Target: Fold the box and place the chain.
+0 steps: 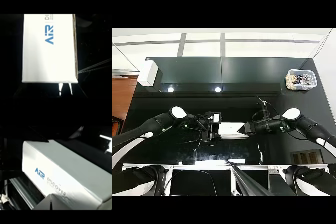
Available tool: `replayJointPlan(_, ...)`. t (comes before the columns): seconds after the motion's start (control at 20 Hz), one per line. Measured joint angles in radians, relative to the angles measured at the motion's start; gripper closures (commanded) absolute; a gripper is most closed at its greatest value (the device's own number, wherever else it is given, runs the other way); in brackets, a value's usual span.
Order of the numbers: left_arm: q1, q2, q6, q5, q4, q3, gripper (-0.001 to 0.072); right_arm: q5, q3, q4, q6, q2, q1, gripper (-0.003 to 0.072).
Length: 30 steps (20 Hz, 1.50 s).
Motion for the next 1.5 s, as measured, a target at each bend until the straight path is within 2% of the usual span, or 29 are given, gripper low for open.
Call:
replayJointPlan(0.3, 0.0, 0.0, -0.003, -0.001, 0.0, 0.0, 0.027, 0.008, 0.024, -0.041, -0.022, 0.024, -0.014, 0.0671)
replayJointPlan(0.45, 0.0, 0.002, -0.003, -0.002, 0.0, 0.0, 0.0264, 0.134, 0.1, -0.061, -0.03, 0.094, -0.077, 0.0671)
replayJointPlan(0.5, 0.0, 0.006, -0.003, -0.003, 0.003, 0.0, 0.0186, 0.184, 0.13, -0.083, -0.029, 0.126, -0.113, 0.0671)
replayJointPlan(0.55, 0.0, 0.012, -0.003, -0.004, 0.006, 0.0, -0.0002, 0.219, 0.162, -0.108, -0.024, 0.162, -0.159, 0.0671)
replayJointPlan(0.65, 0.004, 0.034, -0.032, -0.006, 0.017, 0.001, -0.0004, 0.293, 0.206, -0.188, -0.01, 0.238, -0.263, 0.0671)
replayJointPlan(0.85, 0.014, 0.121, -0.141, -0.035, 0.123, 0.001, -0.0003, 0.381, 0.238, -0.367, 0.022, 0.344, -0.454, 0.0671)
replayJointPlan(1.1, -0.014, 0.185, -0.241, -0.061, 0.154, 0.031, -0.0002, 0.343, 0.205, -0.422, 0.039, 0.38, -0.533, 0.0671)
replayJointPlan(1.25, -0.082, 0.144, -0.286, -0.061, 0.151, 0.1, -0.0001, 0.312, 0.181, -0.428, 0.043, 0.385, -0.545, 0.0671)
replayJointPlan(1.5, -0.183, -0.009, -0.441, -0.054, 0.149, 0.257, -0.0002, 0.299, 0.169, -0.423, 0.045, 0.388, -0.55, 0.0671)
